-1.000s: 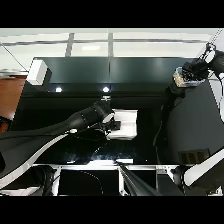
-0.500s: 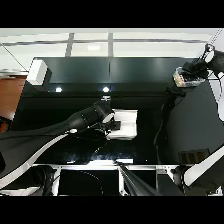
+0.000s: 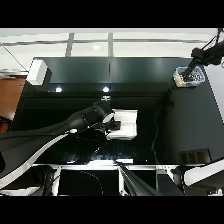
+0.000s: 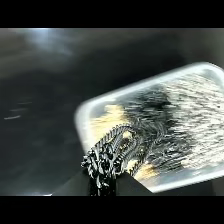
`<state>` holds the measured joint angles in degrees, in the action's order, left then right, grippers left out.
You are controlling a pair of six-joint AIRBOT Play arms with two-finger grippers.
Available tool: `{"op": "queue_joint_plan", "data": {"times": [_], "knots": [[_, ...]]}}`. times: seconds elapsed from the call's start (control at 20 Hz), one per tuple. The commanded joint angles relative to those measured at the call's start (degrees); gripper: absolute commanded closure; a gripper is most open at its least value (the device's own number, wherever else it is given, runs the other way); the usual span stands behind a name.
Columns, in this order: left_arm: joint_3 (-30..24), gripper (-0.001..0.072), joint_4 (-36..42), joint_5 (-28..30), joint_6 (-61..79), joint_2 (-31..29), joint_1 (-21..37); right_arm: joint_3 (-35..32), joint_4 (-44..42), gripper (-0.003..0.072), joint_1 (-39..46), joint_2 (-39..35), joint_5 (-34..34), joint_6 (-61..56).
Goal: Fold the box and place the chain.
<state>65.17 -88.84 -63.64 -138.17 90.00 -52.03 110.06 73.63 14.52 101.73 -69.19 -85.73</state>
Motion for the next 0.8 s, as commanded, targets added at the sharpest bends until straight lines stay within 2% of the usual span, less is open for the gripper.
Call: {"op": "queue_joint_plan", "data": {"times": [0.0, 0.25, 0.5, 0.75], "knots": [[-0.04, 0.0680, -0.02, 0.39, -0.02, 0.02, 0.00, -2.03, -6.97, 0.0642, -1.64, -9.51, -3.74, 3.72], [-0.04, 0.0680, -0.02, 0.37, 0.00, 0.02, 0.00, -12.26, -8.17, 0.0642, -4.17, -29.64, -9.14, 9.03], [-0.04, 0.0680, -0.02, 0.37, 0.00, 0.02, 0.00, -26.56, -13.94, 0.0643, -4.66, -48.43, -13.14, 11.17], [-0.04, 0.0680, -0.04, 0.35, 0.00, 0.02, 0.00, -44.11, -23.74, 0.0643, -5.53, -58.21, -14.27, 12.33]]}}
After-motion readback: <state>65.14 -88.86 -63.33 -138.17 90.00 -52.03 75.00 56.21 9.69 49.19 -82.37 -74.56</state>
